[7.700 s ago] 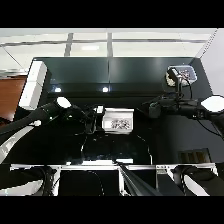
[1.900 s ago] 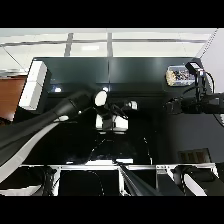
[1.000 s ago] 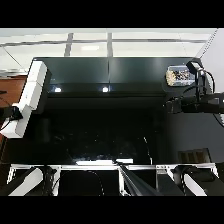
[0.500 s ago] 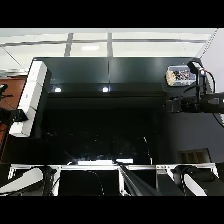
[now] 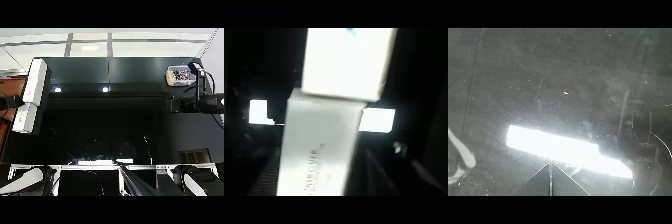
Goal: Fold the box and place the chain.
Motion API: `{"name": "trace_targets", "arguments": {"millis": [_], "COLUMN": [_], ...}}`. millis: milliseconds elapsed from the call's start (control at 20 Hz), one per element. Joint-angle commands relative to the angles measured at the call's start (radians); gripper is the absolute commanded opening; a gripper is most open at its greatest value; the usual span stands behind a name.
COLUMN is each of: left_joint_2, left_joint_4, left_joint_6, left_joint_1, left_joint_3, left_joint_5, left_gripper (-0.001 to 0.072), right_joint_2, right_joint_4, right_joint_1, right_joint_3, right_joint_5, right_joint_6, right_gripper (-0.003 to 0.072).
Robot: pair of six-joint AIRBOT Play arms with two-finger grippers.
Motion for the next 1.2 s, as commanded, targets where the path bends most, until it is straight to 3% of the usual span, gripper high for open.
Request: {"name": "trace_targets", "arguments": {"millis": [0,150,300,400,500,1150], "left_joint_2": [0.068,0.199,0.354,0.429,0.464,0.469], "left_joint_4": [-0.126,-0.429,-0.343,-0.246,-0.225,-0.227], "left_joint_6": [-0.182,-0.058,-0.056,-0.115,-0.134,-0.134], "left_joint_1": [-0.052,-0.151,-0.352,-0.462,-0.493,-0.491], "left_joint_3": [0.088,0.015,-0.185,-0.343,-0.409,-0.416], "left_joint_5": [-0.131,-0.104,0.101,0.254,0.278,0.280], "left_gripper": [0.0059,0.0028,0.0028,0.0029,0.0029,0.0030], "right_joint_2": [-0.001,-0.001,-0.001,-0.001,-0.001,-0.001], "right_joint_4": [0.003,-0.002,-0.048,-0.049,-0.047,-0.047], "right_joint_1": [0.000,0.000,0.000,0.000,0.000,0.000], "right_joint_3": [-0.059,-0.167,-0.244,-0.250,-0.250,-0.250], "right_joint_5": [-0.095,-0.229,-0.383,-0.380,-0.380,-0.380], "right_joint_6": [0.002,0.002,0.002,0.003,0.002,0.002], "right_gripper": [0.0024,0.0024,0.0024,0.0024,0.0024,0.0024]}}
